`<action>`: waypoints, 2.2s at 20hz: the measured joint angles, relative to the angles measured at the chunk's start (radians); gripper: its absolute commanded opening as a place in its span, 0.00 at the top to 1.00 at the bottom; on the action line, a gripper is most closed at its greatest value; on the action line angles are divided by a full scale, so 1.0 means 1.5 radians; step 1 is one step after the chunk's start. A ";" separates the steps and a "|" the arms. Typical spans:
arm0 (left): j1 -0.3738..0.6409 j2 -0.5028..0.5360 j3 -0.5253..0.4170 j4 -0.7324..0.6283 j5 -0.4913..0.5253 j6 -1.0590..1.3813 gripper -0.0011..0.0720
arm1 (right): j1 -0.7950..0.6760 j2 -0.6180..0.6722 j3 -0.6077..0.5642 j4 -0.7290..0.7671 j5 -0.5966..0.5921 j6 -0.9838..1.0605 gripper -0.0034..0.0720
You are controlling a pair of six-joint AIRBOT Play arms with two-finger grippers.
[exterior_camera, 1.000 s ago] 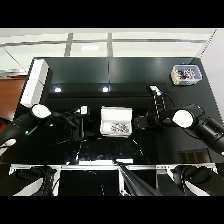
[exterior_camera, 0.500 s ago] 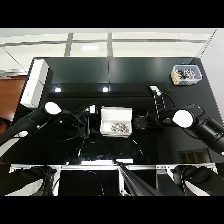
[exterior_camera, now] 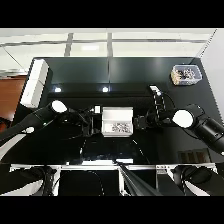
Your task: Fold the box and place the chain.
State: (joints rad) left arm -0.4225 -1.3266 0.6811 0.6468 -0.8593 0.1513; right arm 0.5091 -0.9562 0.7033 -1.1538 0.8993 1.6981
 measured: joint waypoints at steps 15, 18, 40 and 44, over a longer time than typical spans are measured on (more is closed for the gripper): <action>-0.039 -0.004 0.001 -0.031 0.019 -0.010 0.01 | 0.000 0.000 0.000 0.000 -0.007 0.000 0.53; -0.047 -0.011 0.001 -0.035 0.023 -0.010 0.27 | 0.000 0.000 0.000 0.000 -0.007 0.000 0.53; -0.057 -0.018 0.002 -0.035 0.028 -0.009 0.38 | -0.012 -0.121 0.140 -0.086 -0.107 -0.064 0.02; -0.057 -0.018 0.002 -0.035 0.029 -0.009 0.38 | 0.006 -0.125 0.155 -0.089 -0.042 -0.136 0.02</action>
State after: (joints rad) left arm -0.5083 -1.3533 0.6838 0.5938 -0.8158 0.1371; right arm 0.5182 -1.1435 0.9363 -1.2873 0.8360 1.4940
